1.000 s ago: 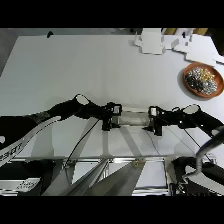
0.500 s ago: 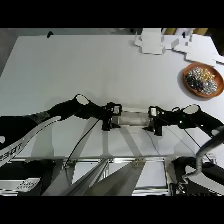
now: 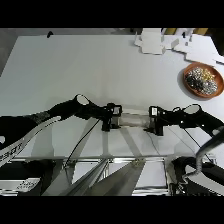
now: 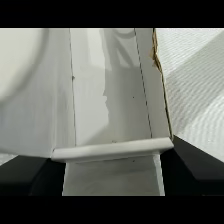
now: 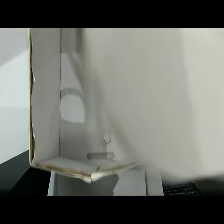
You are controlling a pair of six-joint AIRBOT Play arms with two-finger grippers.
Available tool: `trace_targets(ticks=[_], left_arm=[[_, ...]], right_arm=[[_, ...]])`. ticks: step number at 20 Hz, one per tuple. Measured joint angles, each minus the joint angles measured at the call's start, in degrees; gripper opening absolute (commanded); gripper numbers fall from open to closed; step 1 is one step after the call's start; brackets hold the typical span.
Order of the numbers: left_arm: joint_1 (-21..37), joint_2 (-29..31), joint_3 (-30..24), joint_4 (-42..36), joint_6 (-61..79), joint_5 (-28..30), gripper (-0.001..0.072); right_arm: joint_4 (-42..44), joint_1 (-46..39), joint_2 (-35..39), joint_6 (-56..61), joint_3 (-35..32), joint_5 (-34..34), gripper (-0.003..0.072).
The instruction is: Fold the box and place the chain.
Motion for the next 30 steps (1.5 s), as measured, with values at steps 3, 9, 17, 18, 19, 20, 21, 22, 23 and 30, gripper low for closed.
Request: trace_targets(ticks=[3,9,17,18,19,20,21,22,23,30], left_arm=[[0.0,0.0,0.02,0.07,0.13,0.13,0.0136],[-0.02,0.0,0.0,0.04,0.02,-0.07,0.0136],[-0.02,0.0,0.0,-0.02,-0.02,0.02,0.0136],[-0.02,0.0,0.0,-0.02,-0.02,0.04,0.0136],[-0.02,0.0,0.0,-0.02,-0.02,0.02,0.0136],[-0.02,0.0,0.0,-0.02,-0.02,0.04,0.0136],[-0.02,0.0,0.0,-0.02,-0.02,0.04,0.0136],[0.0,0.0,0.0,0.0,-0.02,-0.02,0.0136],[0.0,0.0,0.0,0.0,-0.04,-0.02,0.0136],[0.0,0.0,0.0,-0.02,-0.04,0.09,0.0136]], right_arm=[[-2.75,-2.51,3.28,3.04,0.07,0.94,0.0704],[-15.13,-6.19,13.18,13.51,0.11,5.79,0.0667],[-7.58,-6.8,25.22,20.24,0.11,11.04,0.0522],[-4.74,-6.8,25.9,20.48,0.11,11.72,0.0519],[-2.64,-6.8,26.4,20.68,0.09,12.35,0.0471],[-1.14,-6.8,26.73,20.83,0.09,12.92,0.0328],[0.02,-6.8,26.99,21.07,0.11,13.73,0.0169],[0.74,-6.82,27.17,21.27,0.11,14.45,0.0057],[1.33,-6.82,27.34,21.35,0.13,15.67,0.0023],[4.48,-6.78,27.52,22.12,0.11,17.16,0.0209]])
